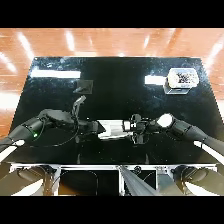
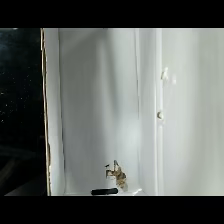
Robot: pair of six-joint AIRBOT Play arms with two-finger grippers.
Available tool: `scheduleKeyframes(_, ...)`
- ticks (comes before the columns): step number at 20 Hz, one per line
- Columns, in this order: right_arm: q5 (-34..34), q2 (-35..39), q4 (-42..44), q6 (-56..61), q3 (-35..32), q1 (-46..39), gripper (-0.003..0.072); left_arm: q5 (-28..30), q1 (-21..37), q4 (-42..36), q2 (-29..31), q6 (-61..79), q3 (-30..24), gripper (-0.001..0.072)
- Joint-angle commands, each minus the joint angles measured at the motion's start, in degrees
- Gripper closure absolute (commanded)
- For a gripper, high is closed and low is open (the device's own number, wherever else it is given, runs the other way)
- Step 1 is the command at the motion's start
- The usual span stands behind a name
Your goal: Fold the box and place the chain.
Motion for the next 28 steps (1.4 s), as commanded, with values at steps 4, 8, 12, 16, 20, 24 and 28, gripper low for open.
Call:
scheduleKeyframes(4, 0.0, 0.0, 0.02, -0.02, -0.02, 0.02, 0.0194, -9.73, -8.22, 11.72, 0.04, -15.89, 2.29, 0.0098)
scheduleKeyframes(8, 0.0, 0.0, 0.02, -0.02, -0.02, 0.02, 0.0194, -14.93, -11.17, 13.16, 0.04, -19.89, 2.34, 0.0109)
scheduleKeyframes(12, -0.02, 0.0, 0.02, -0.02, -0.02, 0.02, 0.0194, -17.0, -14.73, 25.29, 0.04, -31.76, 3.5, 0.0144)
scheduleKeyframes(16, -0.02, 0.0, 0.02, -0.02, -0.02, 0.02, 0.0194, -16.13, -20.33, 46.53, 0.04, -49.24, 7.26, 0.0144)
scheduleKeyframes(20, -0.02, 0.0, 0.02, -0.02, -0.02, 0.02, 0.0194, -10.23, -22.91, 58.9, 0.02, -58.9, 9.73, 0.0143)
scheduleKeyframes(24, -0.02, 0.0, 0.02, -0.02, -0.02, 0.02, 0.0194, -7.91, -23.1, 58.88, -0.37, -61.33, 11.04, 0.0144)
scheduleKeyframes(28, -0.02, 0.0, 0.02, -0.02, -0.02, 0.02, 0.0194, -1.84, -23.5, 60.0, -5.51, -61.31, 17.0, 0.0158)
